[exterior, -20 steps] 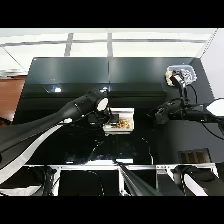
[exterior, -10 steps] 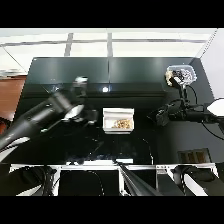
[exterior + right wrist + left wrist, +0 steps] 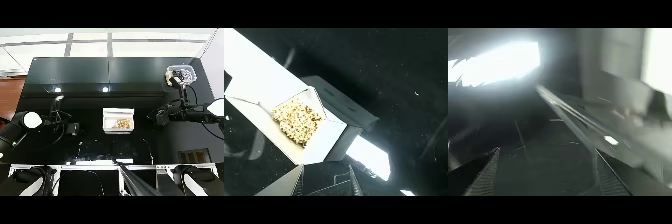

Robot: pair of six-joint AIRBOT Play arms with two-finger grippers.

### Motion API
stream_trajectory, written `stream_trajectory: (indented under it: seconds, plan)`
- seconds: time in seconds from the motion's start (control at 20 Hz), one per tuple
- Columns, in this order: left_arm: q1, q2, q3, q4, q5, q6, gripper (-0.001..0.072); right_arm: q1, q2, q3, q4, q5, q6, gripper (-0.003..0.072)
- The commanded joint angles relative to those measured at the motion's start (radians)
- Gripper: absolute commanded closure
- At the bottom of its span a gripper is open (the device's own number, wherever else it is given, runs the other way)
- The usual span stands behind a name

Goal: Fold the box and place the chain.

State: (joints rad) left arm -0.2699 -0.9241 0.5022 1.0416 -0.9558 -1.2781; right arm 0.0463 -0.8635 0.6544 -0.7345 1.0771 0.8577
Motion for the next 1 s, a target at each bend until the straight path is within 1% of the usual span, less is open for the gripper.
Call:
stream_trajectory:
  seconds: [0.0, 0.1, 0.2, 0.3, 0.45, 0.6, 0.95]
  plan:
    - [-0.002, -0.032, -0.049, -0.317, 0.037, 0.969, 0.0, 0.0, 0.0, 0.0, 0.0, 0.0, 0.024, 0.0351]
    - [-0.066, -0.048, -0.049, -0.322, 0.09, 1.262, -0.0004, 0.0, 0.0, 0.0, 0.0, 0.001, 0.036, 0.0351]
    - [-0.12, -0.079, -0.026, -0.324, 0.122, 1.395, -0.0003, 0.0, 0.0, 0.0, 0.0, 0.002, 0.056, 0.0351]
    - [-0.129, -0.17, 0.013, -0.398, 0.129, 1.538, -0.0004, 0.0, 0.0, 0.0, 0.0, 0.003, 0.074, 0.0351]
    - [-0.129, -0.315, 0.087, -0.441, 0.138, 1.56, -0.0004, 0.0, 0.0, 0.0, 0.0, 0.004, 0.076, 0.0351]
    - [-0.129, -0.406, 0.137, -0.481, 0.148, 1.56, -0.0004, 0.0, 0.0, 0.0, 0.0, 0.005, 0.082, 0.0351]
    - [-0.138, -0.461, 0.199, -0.508, 0.149, 1.568, -0.0003, 0.0, 0.0, 0.0, 0.0, 0.003, 0.081, 0.0351]
